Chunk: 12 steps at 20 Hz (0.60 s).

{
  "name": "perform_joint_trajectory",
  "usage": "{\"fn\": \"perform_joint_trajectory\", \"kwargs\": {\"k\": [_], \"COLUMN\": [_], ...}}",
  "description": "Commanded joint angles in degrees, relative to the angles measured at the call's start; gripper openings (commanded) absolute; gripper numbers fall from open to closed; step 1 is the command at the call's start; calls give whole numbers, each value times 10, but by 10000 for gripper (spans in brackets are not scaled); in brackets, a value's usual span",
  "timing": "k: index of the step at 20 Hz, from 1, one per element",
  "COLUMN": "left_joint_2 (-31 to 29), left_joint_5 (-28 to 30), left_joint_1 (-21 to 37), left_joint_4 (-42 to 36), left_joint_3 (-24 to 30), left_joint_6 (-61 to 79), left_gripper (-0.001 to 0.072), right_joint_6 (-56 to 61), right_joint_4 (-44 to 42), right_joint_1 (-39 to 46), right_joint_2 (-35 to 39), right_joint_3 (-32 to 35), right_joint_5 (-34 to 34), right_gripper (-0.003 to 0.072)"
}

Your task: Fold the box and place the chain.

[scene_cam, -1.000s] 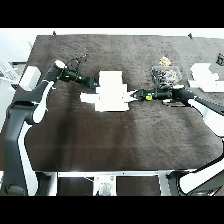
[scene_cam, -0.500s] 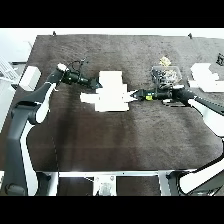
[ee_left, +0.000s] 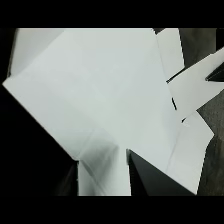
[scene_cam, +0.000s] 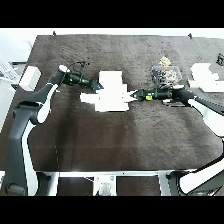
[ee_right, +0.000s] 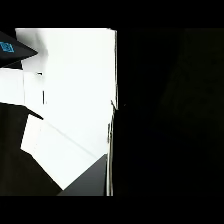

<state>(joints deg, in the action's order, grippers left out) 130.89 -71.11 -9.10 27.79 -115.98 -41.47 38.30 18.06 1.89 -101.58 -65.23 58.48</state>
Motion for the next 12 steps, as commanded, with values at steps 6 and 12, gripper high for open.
{"fn": "perform_joint_trajectory", "kwargs": {"k": [6,12], "left_joint_2": [1,1], "left_joint_5": [-9,-12], "left_joint_1": [0,0], "left_joint_4": [-29,-43], "left_joint_3": [0,0], "left_joint_6": [19,30], "left_gripper": [248,166], "right_joint_6": [0,0], "right_joint_4": [2,17], "right_joint_1": [0,0], "right_joint_2": [0,0], "right_joint_3": [0,0], "right_joint_5": [0,0], "right_gripper": [11,11]}}
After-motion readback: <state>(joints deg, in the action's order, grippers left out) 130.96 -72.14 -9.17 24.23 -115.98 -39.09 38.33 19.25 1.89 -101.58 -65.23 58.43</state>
